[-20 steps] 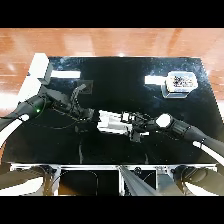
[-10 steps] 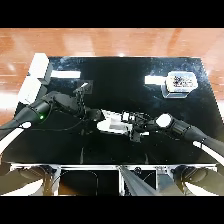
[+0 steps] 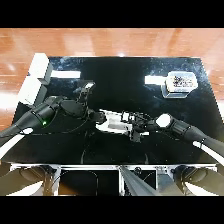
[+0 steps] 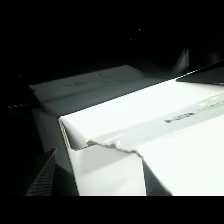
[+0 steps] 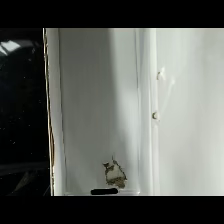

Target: Fold the box and place the chain.

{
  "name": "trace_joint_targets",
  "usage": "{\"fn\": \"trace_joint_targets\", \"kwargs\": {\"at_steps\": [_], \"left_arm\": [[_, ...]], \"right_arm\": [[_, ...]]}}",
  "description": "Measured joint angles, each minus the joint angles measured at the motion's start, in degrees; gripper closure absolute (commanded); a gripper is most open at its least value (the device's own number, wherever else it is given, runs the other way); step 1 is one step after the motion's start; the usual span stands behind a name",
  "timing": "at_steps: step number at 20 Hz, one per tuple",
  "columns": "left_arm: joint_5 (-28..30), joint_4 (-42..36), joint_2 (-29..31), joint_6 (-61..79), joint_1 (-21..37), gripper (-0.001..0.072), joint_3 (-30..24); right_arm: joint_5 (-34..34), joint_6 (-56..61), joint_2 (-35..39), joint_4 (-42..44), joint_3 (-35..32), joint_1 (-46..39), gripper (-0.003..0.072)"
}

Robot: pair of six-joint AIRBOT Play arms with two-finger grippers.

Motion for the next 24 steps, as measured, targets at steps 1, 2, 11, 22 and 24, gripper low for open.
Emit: {"fn": "trace_joint_targets", "kwargs": {"at_steps": [1, 2, 11, 22, 24], "left_arm": [[-0.2, 0.2, 0.0, -0.2, -0.1, 0.0107, 0.0], [-0.2, 0.4, 0.0, -0.5, -0.2, 0.0107, 0.0], [-2.2, 12.3, 0.0, -14.2, -5.9, 0.0146, 0.0], [-5.2, 15.6, -3.0, -21.5, -8.7, 0.0170, 0.0], [-5.7, 15.6, -3.5, -22.1, -9.1, 0.0174, 0.2]], "right_arm": [[0.0, 0.0, 0.0, 0.0, 0.0, 0.0, 0.0292], [0.0, 0.0, 0.0, 0.0, 0.0, 0.0, 0.0292], [0.1, 0.0, 0.0, 0.0, 0.0, 0.0, 0.0293], [-0.2, 0.0, 0.0, 0.0, 0.0, 0.0, 0.0292], [-0.3, 0.0, 0.0, 0.0, 0.0, 0.0, 0.0293]]}}
